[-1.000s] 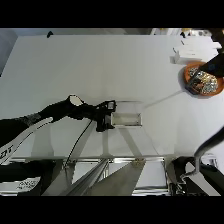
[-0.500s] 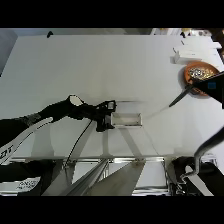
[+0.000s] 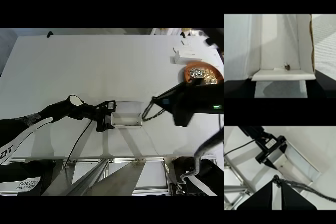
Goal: Fold the box and place the chain.
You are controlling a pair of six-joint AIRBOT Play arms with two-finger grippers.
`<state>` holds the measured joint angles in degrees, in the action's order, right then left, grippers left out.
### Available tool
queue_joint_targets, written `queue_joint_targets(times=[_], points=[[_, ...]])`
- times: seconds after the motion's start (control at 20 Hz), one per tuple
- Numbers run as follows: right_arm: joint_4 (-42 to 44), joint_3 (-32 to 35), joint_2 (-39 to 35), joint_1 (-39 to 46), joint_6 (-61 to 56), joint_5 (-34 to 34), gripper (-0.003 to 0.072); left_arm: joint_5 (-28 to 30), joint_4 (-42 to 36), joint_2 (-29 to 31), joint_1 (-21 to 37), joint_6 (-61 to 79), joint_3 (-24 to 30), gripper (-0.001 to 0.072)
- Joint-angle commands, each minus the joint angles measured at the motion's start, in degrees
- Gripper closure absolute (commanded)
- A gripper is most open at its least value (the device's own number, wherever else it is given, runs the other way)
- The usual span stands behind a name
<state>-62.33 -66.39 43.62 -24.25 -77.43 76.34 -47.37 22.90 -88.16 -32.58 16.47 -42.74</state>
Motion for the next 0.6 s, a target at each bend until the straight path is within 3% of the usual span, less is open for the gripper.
queue_joint_targets(times=[0.0, 0.25, 0.55], points=[[-1.2, 5.5, 4.2, -5.5, 0.4, -9.1, 0.0669, 0.0, 0.0, 0.0, 0.0, 0.0, 0.0, 0.0439], [-2.4, 5.9, 13.9, -7.9, 1.2, -10.6, 0.0669, 0.0, 0.0, 0.0, 0.0, 0.0, 0.0, 0.0439], [-2.4, 12.1, 21.1, -8.3, 1.2, -13.3, 0.0669, 0.0, 0.0, 0.0, 0.0, 0.0, 0.0, 0.0439]])
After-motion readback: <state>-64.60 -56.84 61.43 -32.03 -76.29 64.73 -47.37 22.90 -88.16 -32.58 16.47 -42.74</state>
